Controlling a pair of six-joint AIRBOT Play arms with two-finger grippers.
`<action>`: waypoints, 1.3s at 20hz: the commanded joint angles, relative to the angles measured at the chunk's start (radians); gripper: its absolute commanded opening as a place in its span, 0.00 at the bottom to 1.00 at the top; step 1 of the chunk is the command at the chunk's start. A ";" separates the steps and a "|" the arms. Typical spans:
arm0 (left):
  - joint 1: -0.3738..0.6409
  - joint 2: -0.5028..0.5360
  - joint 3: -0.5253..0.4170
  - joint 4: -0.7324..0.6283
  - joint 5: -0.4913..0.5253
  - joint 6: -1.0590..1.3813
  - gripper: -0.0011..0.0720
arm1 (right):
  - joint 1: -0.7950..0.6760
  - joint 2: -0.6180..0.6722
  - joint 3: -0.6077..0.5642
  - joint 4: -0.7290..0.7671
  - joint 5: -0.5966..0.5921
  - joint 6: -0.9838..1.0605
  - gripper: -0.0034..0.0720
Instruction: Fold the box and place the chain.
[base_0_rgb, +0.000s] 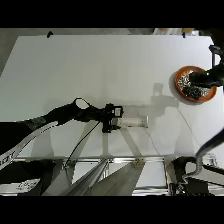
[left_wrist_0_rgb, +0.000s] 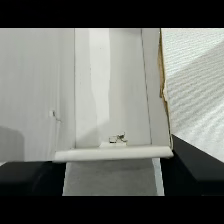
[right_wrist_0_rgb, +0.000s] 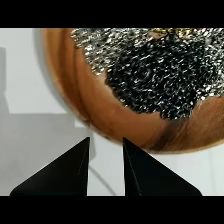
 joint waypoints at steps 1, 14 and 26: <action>0.000 0.001 0.000 0.000 0.000 0.000 0.22 | -0.038 -0.092 0.006 -0.003 -0.085 -0.013 0.30; 0.000 0.001 0.000 0.000 0.000 0.000 0.22 | -0.038 -0.208 0.006 -0.006 -0.145 -0.012 0.30; 0.000 0.001 0.000 0.000 0.000 0.000 0.22 | -0.037 -0.194 0.006 -0.030 -0.157 -0.031 0.06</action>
